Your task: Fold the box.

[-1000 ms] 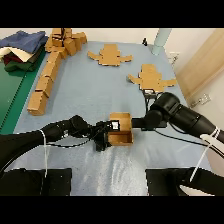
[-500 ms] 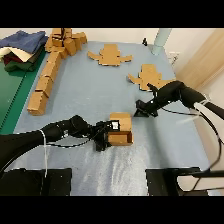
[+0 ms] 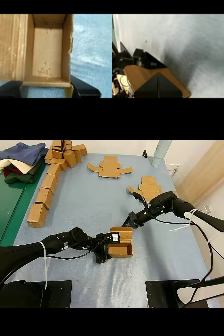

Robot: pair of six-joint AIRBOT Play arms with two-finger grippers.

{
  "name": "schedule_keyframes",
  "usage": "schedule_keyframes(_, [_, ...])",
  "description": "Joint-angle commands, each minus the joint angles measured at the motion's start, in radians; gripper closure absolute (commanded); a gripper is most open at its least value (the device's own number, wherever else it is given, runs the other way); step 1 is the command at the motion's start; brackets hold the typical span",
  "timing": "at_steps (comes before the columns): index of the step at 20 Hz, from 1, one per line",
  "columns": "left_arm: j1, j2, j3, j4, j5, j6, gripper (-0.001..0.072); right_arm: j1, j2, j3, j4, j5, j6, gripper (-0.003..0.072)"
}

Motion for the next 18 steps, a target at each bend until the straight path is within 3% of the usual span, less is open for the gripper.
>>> schedule_keyframes(1, [0.0,0.0,0.0,0.0,0.0,0.0,0.036,0.062,0.082,-0.027,-0.006,-0.02,-0.048,0.0685])
schedule_keyframes(6, [0.0,0.0,0.0,0.0,0.0,0.0,0.036,0.119,0.246,-0.187,-0.066,0.045,-0.048,0.0684])
schedule_keyframes(13, [0.0,0.0,0.0,0.0,0.0,0.0,0.036,0.121,0.544,-0.471,-0.08,0.294,-0.143,0.0684])
schedule_keyframes(18, [0.0,0.0,0.0,0.0,0.0,0.0,0.036,0.121,0.699,-0.578,-0.145,0.368,-0.145,0.0684])
